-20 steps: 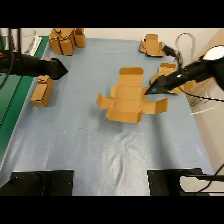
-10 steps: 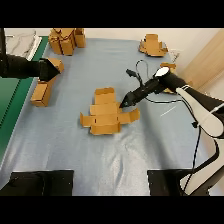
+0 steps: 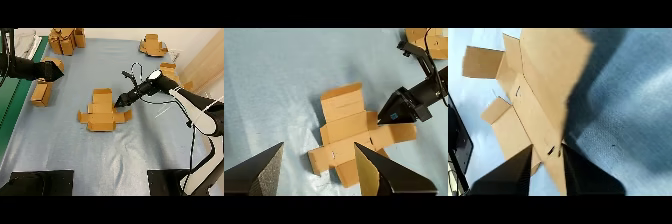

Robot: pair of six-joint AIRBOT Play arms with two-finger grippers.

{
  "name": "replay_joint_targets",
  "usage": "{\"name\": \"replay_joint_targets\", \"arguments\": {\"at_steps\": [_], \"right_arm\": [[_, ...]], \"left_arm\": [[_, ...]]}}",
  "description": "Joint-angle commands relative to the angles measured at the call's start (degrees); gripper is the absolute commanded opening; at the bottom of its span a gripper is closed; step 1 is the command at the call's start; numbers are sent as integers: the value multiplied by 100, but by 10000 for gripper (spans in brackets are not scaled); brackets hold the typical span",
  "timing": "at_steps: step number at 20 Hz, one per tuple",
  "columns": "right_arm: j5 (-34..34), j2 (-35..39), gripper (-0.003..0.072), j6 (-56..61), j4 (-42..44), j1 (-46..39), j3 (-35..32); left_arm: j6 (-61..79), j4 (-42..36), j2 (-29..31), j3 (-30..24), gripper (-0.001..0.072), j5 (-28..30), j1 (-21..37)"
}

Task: Fold the box.

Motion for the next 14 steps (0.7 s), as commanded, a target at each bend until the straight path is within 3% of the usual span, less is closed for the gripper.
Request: {"name": "replay_joint_targets", "arguments": {"at_steps": [1,3,4,7,11,14], "right_arm": [[254,44,313,378,-289,-111,4],[588,203,321,645,-717,-275,4],[726,343,386,822,-992,-380,4],[876,933,390,1237,-1749,-743,4],[1012,1950,389,1484,-2100,-1231,2],[1014,2592,390,1543,-2105,-1473,-9]], "left_arm": [[7,-37,-229,0,696,11,4],[96,-74,-358,0,695,26,4],[205,-203,-439,0,695,37,4],[852,-852,-953,2,695,175,4],[1069,-1541,-2400,2,694,195,7],[1493,-2636,-3530,2,694,0,4]]}}
